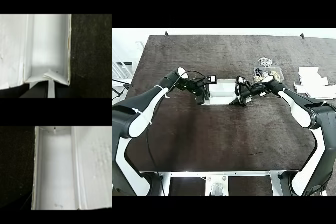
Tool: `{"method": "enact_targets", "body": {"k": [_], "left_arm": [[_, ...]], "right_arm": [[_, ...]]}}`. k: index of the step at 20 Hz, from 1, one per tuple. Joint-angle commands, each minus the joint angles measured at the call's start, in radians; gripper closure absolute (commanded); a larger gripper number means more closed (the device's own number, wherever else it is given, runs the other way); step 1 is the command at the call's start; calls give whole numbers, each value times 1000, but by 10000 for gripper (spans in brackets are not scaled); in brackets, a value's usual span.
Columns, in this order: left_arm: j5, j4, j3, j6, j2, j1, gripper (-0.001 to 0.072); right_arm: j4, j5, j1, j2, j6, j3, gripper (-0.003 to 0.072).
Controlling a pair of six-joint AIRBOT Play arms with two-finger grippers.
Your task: Fold the box and place the chain.
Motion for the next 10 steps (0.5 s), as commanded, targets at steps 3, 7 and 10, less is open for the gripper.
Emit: {"method": "enact_targets", "body": {"k": [3, 7, 10], "left_arm": [[-5, -84, 0, 22, -2, -1, 496], [-6, -101, 0, 22, -2, -1, 442], [-5, -100, 0, 18, -2, -1, 279]], "right_arm": [[1, 0, 1, -1, 0, 0, 202], [1, 0, 1, -1, 0, 0, 202], [1, 0, 1, -1, 0, 0, 202]]}}
